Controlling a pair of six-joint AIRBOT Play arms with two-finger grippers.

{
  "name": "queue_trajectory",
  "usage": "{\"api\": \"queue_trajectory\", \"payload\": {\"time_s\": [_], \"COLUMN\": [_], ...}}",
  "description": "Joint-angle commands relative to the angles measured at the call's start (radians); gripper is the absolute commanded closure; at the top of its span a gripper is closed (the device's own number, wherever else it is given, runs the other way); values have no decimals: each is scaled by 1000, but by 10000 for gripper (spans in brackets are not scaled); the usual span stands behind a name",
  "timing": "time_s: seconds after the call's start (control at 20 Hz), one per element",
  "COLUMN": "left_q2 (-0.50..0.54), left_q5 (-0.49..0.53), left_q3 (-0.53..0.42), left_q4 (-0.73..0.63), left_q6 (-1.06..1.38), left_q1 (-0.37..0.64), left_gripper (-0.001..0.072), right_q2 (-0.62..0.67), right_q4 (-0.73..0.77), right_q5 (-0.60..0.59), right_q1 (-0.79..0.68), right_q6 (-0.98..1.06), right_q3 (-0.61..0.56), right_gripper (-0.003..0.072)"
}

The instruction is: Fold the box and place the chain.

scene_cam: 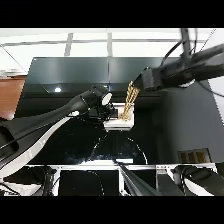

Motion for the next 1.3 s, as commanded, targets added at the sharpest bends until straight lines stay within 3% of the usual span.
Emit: {"api": "queue_trajectory", "payload": {"time_s": [0.0,0.2,0.4,0.5,0.55,0.6,0.9,1.05,1.1,1.2,1.25], "left_q2": [0,0,0,0,0,0,0,1,6,38,66], "left_q5": [2,7,22,21,21,21,22,25,21,21,21], "left_q3": [0,0,0,0,0,0,0,1,1,1,1], "left_q4": [0,0,0,0,0,0,0,-6,-23,-16,-2], "left_q6": [0,0,0,0,0,0,0,2,2,14,29], "left_q1": [0,0,0,0,0,0,0,0,-1,-14,-20], "left_gripper": [682,682,682,682,682,682,681,677,577,93,15], "right_q2": [0,-2,-7,-8,-8,-7,54,65,65,65,65], "right_q4": [-20,-8,-5,-5,-5,-6,-204,-208,-213,-215,-216], "right_q5": [-108,-266,-418,-423,-421,-414,-288,-237,-228,-219,-221], "right_q1": [8,44,91,90,90,89,-85,-157,-157,-157,-157], "right_q6": [24,61,72,72,72,70,68,66,60,60,59], "right_q3": [-178,-385,-480,-480,-480,-479,-460,-460,-461,-461,-461], "right_gripper": [672,672,672,639,430,400,440,440,440,439,439]}}
